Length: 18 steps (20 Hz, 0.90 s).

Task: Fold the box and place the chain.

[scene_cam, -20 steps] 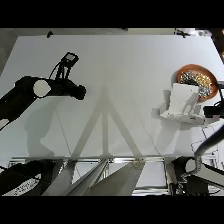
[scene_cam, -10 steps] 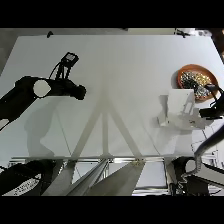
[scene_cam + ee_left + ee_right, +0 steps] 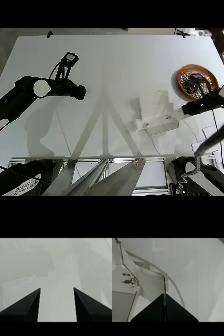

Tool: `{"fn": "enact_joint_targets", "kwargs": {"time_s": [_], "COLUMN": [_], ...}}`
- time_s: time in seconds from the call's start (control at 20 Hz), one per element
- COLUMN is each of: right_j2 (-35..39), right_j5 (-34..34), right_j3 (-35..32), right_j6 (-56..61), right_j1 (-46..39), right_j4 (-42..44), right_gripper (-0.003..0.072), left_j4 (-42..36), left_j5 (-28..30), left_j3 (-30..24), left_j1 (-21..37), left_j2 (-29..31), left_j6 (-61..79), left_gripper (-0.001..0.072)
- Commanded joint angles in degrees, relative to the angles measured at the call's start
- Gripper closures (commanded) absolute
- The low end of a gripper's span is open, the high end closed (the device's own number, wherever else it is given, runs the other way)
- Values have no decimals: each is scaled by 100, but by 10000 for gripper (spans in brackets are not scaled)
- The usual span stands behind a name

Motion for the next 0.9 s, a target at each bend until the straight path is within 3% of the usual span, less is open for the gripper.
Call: {"fn": "enact_joint_targets", "kwargs": {"time_s": [0.0, 0.35, 0.6, 0.85], "right_j2": [662, 1565, 1561, 1558], "right_j5": [-804, -2251, -2481, -2437], "right_j3": [-881, -1838, -1869, -1869], "right_j6": [103, 1224, 1582, 1596], "right_j1": [551, 1650, 2284, 2312], "right_j4": [1115, 1213, 1193, 1180], "right_gripper": [675, 675, 674, 674], "left_j4": [2, -2, -42, -372], "left_j5": [0, 2, 26, 131], "left_j3": [2, 2, 2, 2], "left_j1": [-2, -2, -2, -2], "left_j2": [-4, -4, -4, -4], "left_j6": [0, -2, 4, 0], "left_gripper": [251, 251, 250, 251]}}
